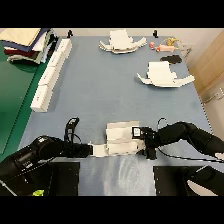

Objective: Fold the box.

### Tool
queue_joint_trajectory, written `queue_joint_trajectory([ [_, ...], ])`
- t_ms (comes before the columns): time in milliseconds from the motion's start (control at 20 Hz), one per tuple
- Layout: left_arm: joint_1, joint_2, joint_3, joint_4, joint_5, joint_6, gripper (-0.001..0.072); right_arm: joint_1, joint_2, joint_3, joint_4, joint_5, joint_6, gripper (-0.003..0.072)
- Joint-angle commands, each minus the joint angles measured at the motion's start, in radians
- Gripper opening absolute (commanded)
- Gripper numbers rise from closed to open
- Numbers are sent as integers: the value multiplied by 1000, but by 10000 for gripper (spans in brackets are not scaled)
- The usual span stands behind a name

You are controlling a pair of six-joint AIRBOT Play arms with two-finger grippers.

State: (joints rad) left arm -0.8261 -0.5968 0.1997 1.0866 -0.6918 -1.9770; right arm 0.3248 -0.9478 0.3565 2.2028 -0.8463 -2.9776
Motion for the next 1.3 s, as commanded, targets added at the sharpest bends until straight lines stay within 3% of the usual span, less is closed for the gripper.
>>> queue_joint_trajectory([
  [0,-67,-85,19,-39,137,0,14,1,0,1,0,0,0,598],
  [400,-70,-87,114,-31,42,52,16,1,0,1,0,0,0,598],
  [650,-70,-87,165,-27,38,82,18,1,0,1,0,0,0,598],
  [750,-70,-88,183,-24,45,82,311,1,0,1,0,0,0,598],
  [1150,-71,-88,186,-69,57,92,313,1,0,1,0,0,0,598],
  [1250,-72,-89,186,-135,62,177,315,1,0,1,0,0,0,598],
])
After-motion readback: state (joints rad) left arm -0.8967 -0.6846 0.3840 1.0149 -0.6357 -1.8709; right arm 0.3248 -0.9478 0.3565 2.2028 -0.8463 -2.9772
